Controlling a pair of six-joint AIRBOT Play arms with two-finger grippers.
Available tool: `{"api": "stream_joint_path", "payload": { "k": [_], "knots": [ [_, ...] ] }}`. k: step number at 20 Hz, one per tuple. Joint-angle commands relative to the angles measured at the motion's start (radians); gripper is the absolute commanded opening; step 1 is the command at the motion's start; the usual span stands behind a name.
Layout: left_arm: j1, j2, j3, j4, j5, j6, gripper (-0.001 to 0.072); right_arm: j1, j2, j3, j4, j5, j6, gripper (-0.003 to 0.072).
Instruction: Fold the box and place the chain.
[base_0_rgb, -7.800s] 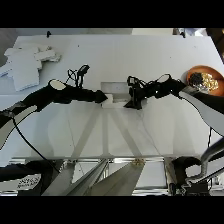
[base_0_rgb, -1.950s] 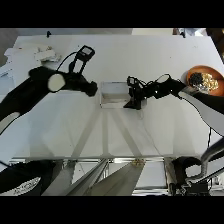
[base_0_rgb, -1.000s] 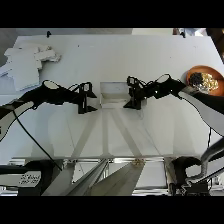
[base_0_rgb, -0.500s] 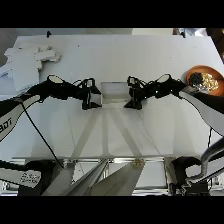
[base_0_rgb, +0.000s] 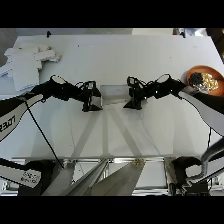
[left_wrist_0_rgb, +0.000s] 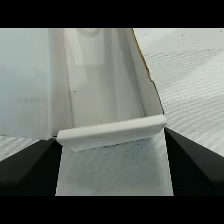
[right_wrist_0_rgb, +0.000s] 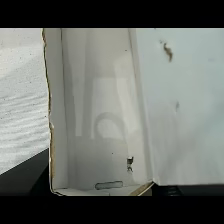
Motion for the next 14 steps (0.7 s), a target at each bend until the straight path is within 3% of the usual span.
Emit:
{"api": "stream_joint_path", "payload": {
  "k": [1,10,14],
  "knots": [
    [0.003,-0.004,0.001,-0.013,-0.016,0.008,0.0708,0.0,0.0,0.0,0.0,-0.001,0.0,0.0375],
    [0.0,-0.007,0.0,-0.082,-0.005,-0.064,0.0705,0.0,0.0,0.0,0.0,0.0,0.0,0.0375],
    [-0.027,-0.009,-0.003,-0.023,0.023,-0.077,0.0549,0.0,0.0,0.0,0.0,0.0,0.0,0.0375]
  ]
}}
